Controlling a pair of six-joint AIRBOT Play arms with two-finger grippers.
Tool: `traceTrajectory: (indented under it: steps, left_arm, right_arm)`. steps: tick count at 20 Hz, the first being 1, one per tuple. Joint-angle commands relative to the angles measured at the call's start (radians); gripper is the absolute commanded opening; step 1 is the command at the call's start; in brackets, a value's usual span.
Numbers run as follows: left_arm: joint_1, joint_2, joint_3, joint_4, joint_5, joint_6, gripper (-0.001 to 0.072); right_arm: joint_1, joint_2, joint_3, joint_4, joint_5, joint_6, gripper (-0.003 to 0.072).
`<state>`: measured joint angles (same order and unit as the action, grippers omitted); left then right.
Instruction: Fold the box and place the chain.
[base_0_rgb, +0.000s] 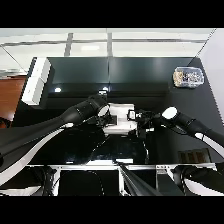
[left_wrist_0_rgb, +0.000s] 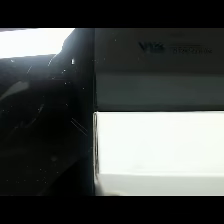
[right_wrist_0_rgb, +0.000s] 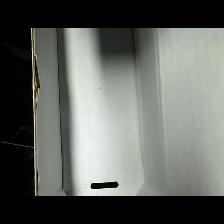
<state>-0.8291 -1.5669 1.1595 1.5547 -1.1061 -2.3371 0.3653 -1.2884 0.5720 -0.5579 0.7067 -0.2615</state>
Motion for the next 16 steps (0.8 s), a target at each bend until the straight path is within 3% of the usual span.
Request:
traceTrajectory:
  steps: [1,11,12,13,14,16]
  left_arm:
    - [0.000,0.000,0.001,-0.004,0.005,0.000,0.0026]
    - [0.000,0.000,0.001,-0.022,0.006,0.000,0.0027]
    - [0.000,0.000,0.001,-0.022,0.006,0.000,0.0027]
    - [0.000,0.000,0.001,-0.022,0.006,0.000,0.0027]
    - [0.000,0.000,0.001,-0.021,0.006,0.000,0.0027]
    - [0.000,0.000,0.001,-0.022,0.005,0.000,0.0027]
  right_arm:
    - [0.000,0.000,0.000,0.000,0.000,0.000,0.0048]
    - [0.000,0.000,0.000,0.007,0.002,0.000,0.0050]
    - [0.000,0.000,0.000,0.007,-0.010,0.001,0.0221]
    - [0.000,0.000,0.000,0.007,-0.012,0.015,0.0609]
    - [0.000,0.005,0.000,0.003,-0.014,0.038,0.0718]
    - [0.000,0.042,0.001,-0.037,-0.003,0.066,0.0717]
